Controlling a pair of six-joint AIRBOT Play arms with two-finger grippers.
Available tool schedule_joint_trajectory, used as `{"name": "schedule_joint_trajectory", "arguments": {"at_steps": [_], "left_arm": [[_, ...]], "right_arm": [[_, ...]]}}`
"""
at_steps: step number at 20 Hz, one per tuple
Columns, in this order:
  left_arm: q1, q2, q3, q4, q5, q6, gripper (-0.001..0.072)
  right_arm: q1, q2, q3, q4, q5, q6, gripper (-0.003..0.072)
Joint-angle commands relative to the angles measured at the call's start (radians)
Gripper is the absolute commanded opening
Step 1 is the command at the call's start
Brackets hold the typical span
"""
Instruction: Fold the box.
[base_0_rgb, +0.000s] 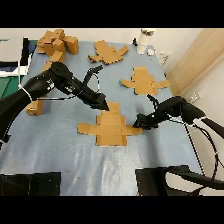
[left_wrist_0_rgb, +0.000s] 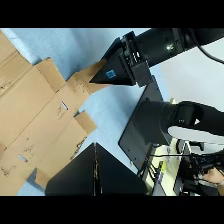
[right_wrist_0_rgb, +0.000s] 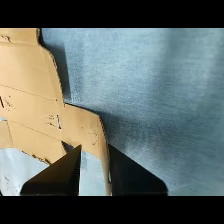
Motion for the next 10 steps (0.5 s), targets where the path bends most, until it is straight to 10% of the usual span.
{"name": "schedule_joint_trajectory", "arguments": {"at_steps": [1, 6, 7, 8, 10], "left_arm": [[0.002, 0.000, 0.001, 0.000, -0.013, 0.034, 0.0014], [0.002, 0.000, 0.001, -0.001, -0.013, 0.055, 0.0015], [0.002, 0.000, 0.001, 0.000, -0.015, 0.055, 0.0106], [0.002, 0.000, 0.001, -0.001, -0.016, 0.055, 0.0422], [0.002, 0.000, 0.001, -0.001, -0.018, 0.055, 0.0521]], "right_arm": [[0.012, 0.016, -0.007, -0.010, -0.021, 0.003, 0.0260], [0.012, 0.005, -0.007, -0.009, -0.026, -0.013, 0.0260], [0.012, -0.006, -0.007, -0.009, -0.029, -0.013, 0.0260], [0.012, -0.021, -0.007, -0.008, -0.034, -0.013, 0.0260], [0.013, -0.047, -0.007, 0.012, -0.037, -0.018, 0.0259]]}}
